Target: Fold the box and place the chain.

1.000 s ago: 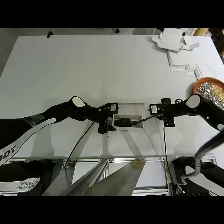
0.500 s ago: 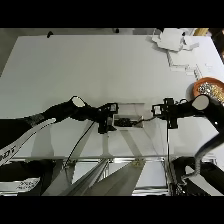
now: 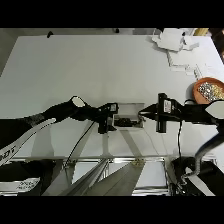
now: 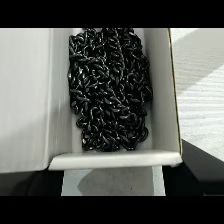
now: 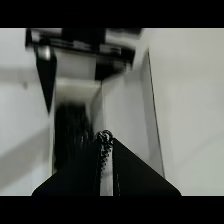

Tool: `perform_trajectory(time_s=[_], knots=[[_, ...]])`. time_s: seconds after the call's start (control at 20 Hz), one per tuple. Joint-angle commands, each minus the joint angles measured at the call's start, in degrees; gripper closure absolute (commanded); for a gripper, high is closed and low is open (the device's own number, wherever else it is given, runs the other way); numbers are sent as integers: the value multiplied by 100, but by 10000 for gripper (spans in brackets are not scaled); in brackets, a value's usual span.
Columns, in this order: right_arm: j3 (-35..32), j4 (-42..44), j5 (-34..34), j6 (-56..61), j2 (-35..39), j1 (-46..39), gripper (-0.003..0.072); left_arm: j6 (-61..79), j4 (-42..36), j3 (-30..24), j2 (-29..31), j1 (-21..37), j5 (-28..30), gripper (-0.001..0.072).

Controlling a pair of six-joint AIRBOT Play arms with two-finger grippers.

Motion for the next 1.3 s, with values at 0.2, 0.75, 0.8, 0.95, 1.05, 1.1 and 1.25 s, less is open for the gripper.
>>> perform_trajectory(time_s=[0.2,0.75,0.8,0.95,1.05,1.1,1.25], knots=[[-2,1576,-1731,-374,55,1255,668,0,0,-2,2,2,2,337],[4,-1078,-1504,1521,-509,1252,668,0,0,-2,2,2,0,337],[7,-1506,-1357,1799,-509,1252,668,0,0,-2,2,2,0,337],[140,-2721,-984,2765,-511,1196,664,0,0,-2,2,2,2,337],[400,-2964,-638,3259,-518,1025,452,0,0,-2,2,2,2,337],[616,-2957,-402,3383,-538,935,389,0,2,-2,2,2,2,337],[1392,-2885,-48,3377,-682,848,393,0,0,-2,2,2,2,337]])
